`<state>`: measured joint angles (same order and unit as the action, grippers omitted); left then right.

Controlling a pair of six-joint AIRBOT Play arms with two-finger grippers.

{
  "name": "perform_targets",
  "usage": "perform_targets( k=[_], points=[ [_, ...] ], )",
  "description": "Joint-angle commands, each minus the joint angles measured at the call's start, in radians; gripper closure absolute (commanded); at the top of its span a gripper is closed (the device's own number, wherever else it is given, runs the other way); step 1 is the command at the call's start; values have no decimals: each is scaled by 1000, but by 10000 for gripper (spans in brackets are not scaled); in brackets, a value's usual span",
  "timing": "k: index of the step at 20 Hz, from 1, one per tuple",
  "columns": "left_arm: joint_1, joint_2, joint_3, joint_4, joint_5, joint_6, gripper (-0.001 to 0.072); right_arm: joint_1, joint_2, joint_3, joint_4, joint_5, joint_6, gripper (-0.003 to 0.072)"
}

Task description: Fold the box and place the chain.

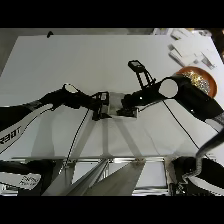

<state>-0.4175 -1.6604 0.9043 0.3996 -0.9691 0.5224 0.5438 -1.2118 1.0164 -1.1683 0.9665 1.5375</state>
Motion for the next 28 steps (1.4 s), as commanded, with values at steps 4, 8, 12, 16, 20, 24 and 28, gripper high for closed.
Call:
perform_targets(
  k=[4, 8, 12, 16, 20, 24, 28],
  points=[
    [0, 1, 0, 0, 0, 0, 622, -152, 58, 210, -39, 96, -56, 465],
    [0, 1, 0, 0, 0, 0, 622, -314, 41, 245, -148, 164, -54, 593],
    [0, 1, 0, 0, 0, 0, 622, -416, -77, 232, -235, 256, -41, 668],
    [0, 1, 0, 0, 0, 0, 622, -427, -187, 151, -256, 222, -38, 667],
    [0, 1, 0, 0, 0, 0, 622, -427, -248, 65, -257, 161, -38, 344],
    [0, 1, 0, 0, 0, 0, 622, -427, -279, 46, -257, 129, -37, 349],
    [0, 1, 0, 0, 0, 0, 622, -427, -284, 46, -300, 113, 56, 352]
  ],
)
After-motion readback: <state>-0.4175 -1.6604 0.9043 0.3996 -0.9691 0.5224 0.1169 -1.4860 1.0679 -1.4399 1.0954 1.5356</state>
